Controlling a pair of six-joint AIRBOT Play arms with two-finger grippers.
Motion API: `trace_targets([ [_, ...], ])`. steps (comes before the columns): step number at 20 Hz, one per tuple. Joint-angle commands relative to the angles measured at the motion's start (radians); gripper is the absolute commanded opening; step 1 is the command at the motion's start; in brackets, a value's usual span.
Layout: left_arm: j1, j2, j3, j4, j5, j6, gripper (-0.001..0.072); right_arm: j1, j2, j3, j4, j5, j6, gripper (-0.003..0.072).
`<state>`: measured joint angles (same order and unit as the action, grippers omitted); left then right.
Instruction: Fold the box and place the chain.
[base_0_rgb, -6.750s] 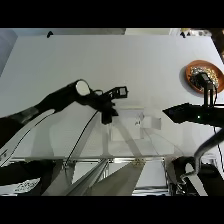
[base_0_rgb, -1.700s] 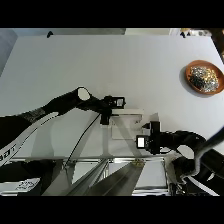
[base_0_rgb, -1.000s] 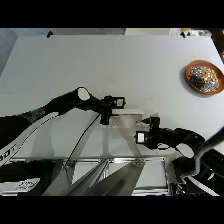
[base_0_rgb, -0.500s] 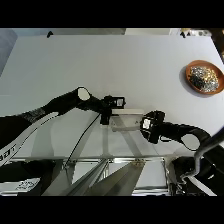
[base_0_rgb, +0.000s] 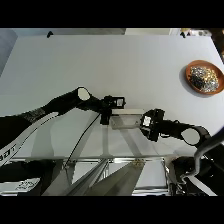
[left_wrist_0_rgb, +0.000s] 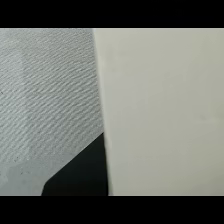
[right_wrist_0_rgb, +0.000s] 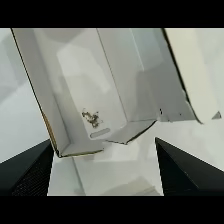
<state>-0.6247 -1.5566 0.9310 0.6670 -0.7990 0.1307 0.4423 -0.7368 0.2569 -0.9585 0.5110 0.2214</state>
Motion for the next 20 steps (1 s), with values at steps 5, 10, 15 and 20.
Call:
trace_targets([
  [5, 0.000, 0.000, 0.000, 0.000, -0.002, 0.000, 0.0012, -0.084, -0.106, 0.055, 0.038, 0.016, -0.142, 0.0687],
  [10, 0.000, 0.000, 0.000, 0.000, -0.002, 0.000, 0.0012, -0.134, -0.152, 0.055, 0.202, 0.110, -0.302, 0.0686],
  [15, 0.000, 0.000, 0.000, 0.000, -0.002, 0.000, 0.0012, -0.197, -0.177, 0.055, 0.277, 0.148, -0.386, 0.0686],
  [20, 0.000, 0.000, 0.000, 0.000, -0.002, 0.000, 0.0012, -0.239, -0.195, 0.055, 0.345, 0.163, -0.420, 0.0686],
])
